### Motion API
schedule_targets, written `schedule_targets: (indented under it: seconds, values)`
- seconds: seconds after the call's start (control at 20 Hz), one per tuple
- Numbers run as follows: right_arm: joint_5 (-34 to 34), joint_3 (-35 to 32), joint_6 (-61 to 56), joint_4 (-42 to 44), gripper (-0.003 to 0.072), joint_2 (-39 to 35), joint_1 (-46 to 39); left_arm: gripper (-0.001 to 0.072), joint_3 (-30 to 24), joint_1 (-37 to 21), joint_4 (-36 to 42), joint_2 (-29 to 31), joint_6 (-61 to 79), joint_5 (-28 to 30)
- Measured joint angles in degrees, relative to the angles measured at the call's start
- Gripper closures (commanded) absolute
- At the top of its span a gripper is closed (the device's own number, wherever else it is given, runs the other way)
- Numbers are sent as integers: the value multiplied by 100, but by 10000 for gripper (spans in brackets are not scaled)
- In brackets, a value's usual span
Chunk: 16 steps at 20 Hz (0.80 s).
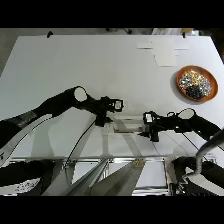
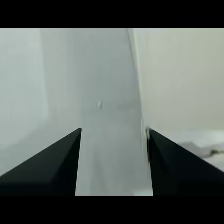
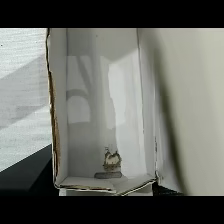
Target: Fold the box and place the chain.
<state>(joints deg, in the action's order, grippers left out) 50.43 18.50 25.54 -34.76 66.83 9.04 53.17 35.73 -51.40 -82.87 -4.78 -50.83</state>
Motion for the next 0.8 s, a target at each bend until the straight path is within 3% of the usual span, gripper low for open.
schedule_targets:
  seconds: [0.05, 0.1, 0.15, 0.3, 0.5, 0.65, 0.8]
  values:
    - [0, 0, 2, 0, 278, 0, 0, 442, 0, -2, -356, 129, -448, -72]
    - [-2, 0, 2, 2, 278, 0, 0, 663, 0, -2, -717, 269, -901, -195]
    - [-4, 0, 2, 2, 278, 0, 0, 708, 0, -2, -1016, 402, -1274, -326]
    - [-13, 0, 2, 4, 278, 0, 0, 710, 0, 57, -1532, 861, -1996, -909]
    - [-15, 0, 2, 7, 278, 0, 0, 710, 0, 616, -1438, 1239, -2409, -1207]
    - [-15, 0, 2, 7, 278, 0, 0, 709, 0, 1279, -1220, 1231, -2793, -619]
    - [-15, 0, 2, 7, 278, 0, 0, 710, 0, 1722, -1045, 957, -3445, 511]
